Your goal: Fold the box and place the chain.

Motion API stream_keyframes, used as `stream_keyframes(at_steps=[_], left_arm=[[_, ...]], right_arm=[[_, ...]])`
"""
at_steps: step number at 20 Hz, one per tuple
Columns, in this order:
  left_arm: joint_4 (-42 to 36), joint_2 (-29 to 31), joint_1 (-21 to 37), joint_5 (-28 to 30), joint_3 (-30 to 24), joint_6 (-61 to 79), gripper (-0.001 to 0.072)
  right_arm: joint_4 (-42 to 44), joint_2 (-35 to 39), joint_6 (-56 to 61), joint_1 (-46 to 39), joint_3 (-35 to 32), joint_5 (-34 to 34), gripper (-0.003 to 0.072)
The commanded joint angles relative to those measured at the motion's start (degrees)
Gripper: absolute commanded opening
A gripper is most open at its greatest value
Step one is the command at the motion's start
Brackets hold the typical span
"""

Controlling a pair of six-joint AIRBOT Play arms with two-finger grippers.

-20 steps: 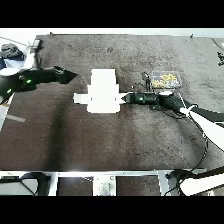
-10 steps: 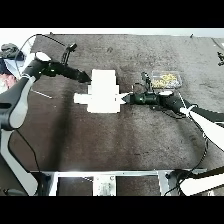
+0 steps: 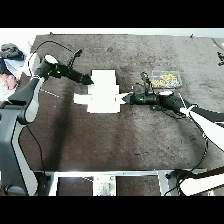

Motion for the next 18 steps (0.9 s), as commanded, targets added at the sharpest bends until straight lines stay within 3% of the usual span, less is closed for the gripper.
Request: stream_keyframes(at_steps=[1,3,7,10,12,14,16,18], left_arm=[[-4.4,-2.6,-0.2,-6.1,0.7,0.7,0.0534],[-5.3,-3.5,-0.3,-8.5,0.6,1.5,0.0519],[-8.5,-4.0,-0.3,-9.9,0.6,3.1,0.0409],[-8.5,-4.0,-0.3,-9.9,0.6,3.5,0.0403],[-8.5,-4.0,-0.3,-10.3,0.6,3.7,0.0344],[-8.2,-4.0,-0.3,-11.0,0.6,4.5,0.0342],[-7.5,-4.0,-0.3,-11.0,0.6,4.7,0.0224],[-7.4,-4.0,-0.3,-11.4,0.6,6.0,0.0223]], right_arm=[[0.0,0.0,-0.5,0.1,0.0,0.1,0.0008],[0.0,0.0,-0.5,0.1,0.0,0.1,0.0009],[0.0,0.0,-0.7,0.1,0.0,0.1,0.0008],[0.0,0.0,-1.6,0.1,0.0,0.1,0.0009],[0.0,0.0,-1.6,0.1,0.0,0.1,0.0009],[0.0,0.0,-1.6,0.1,0.0,0.0,0.0008],[0.0,0.0,-1.6,0.1,0.0,0.0,0.0008],[0.0,0.0,-1.6,0.1,0.0,-0.1,0.0008]])
